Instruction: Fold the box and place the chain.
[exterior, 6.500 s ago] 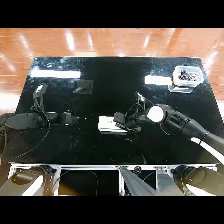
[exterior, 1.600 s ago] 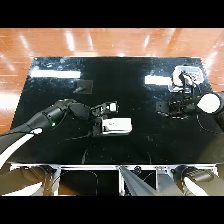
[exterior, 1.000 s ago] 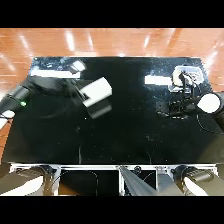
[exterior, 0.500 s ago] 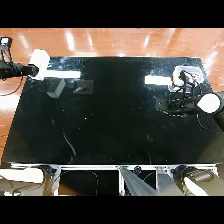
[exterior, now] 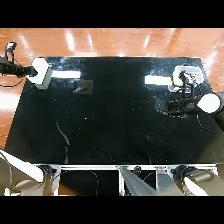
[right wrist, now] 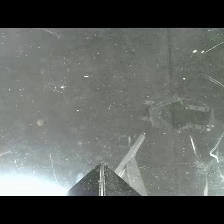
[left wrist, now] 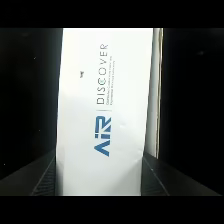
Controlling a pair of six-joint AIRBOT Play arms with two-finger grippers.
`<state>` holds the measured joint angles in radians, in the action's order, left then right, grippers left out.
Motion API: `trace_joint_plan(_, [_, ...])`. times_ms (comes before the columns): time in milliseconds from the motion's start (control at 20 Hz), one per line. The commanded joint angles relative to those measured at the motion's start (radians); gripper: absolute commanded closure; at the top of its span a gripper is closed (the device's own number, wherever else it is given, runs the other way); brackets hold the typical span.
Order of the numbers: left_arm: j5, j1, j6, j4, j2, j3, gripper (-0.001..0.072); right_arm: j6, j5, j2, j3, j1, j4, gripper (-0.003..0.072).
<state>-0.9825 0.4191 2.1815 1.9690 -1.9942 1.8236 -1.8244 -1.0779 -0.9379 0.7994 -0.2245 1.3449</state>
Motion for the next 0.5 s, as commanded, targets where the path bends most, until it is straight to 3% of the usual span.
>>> trace_joint_plan(0, [-0.039,0.003,-0.059,-0.049,-0.036,0.056,0.0325,0.0,-0.001,-0.001,0.0,-0.001,-0.009,0.0652])
trace_joint_plan(50, [-0.039,-0.002,-0.084,-0.055,-0.036,0.072,0.0072,0.0,-0.001,0.0,0.0,-0.001,-0.009,0.0652])
trace_joint_plan(300, [-0.176,-0.005,-0.221,-0.159,-0.023,0.258,0.0066,0.0,-0.007,0.0,0.0,-0.001,-0.029,0.0652])
trace_joint_plan(450, [-0.246,-0.004,-0.259,-0.158,0.027,0.266,0.0067,0.023,0.006,0.0,0.0,-0.001,-0.028,0.0652])
